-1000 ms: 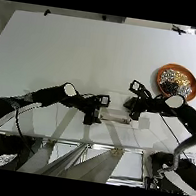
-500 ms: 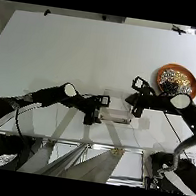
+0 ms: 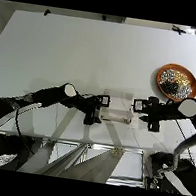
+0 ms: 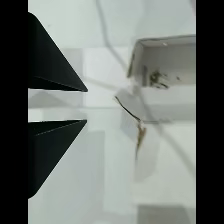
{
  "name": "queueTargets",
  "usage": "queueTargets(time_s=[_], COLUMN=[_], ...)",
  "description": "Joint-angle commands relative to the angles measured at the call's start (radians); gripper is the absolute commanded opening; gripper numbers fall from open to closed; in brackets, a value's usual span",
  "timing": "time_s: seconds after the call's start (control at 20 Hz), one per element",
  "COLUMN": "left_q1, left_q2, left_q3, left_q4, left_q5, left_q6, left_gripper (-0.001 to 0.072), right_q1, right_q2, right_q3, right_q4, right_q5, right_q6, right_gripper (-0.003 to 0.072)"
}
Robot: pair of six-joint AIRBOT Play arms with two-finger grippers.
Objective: Fold the box and place the chain.
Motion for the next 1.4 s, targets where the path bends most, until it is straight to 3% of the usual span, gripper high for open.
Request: queueTargets(time_s=[0.0,0.15,0.5,0.7,1.05,1.35], left_q1=[0.0,0.0,0.0,-0.001,-0.001,-0.001], left_q2=[0.0,0.0,0.041,0.041,0.041,0.041], left_q3=[0.001,0.001,0.001,0.001,0.001,0.001], left_q4=[-0.044,-0.044,-0.035,-0.014,-0.014,-0.014], left_q5=[0.087,0.087,0.102,0.151,0.145,0.145], left_q6=[0.003,0.003,0.055,0.054,0.054,0.047], left_gripper=[0.0089,0.009,0.009,0.009,0.009,0.009], right_q1=[0.0,0.0,0.0,0.0,0.0,0.0], right_q2=[-0.046,-0.119,-0.174,-0.174,-0.18,-0.216], right_q3=[0.001,0.001,0.002,0.002,0.002,0.002], right_q4=[-0.016,0.05,0.064,0.059,0.078,0.088], right_q5=[0.013,-0.023,-0.116,-0.118,-0.139,-0.246], right_q6=[-0.003,-0.055,-0.08,-0.079,-0.08,-0.08], right_gripper=[0.0205,0.0278,0.0278,0.0278,0.0278,0.0278])
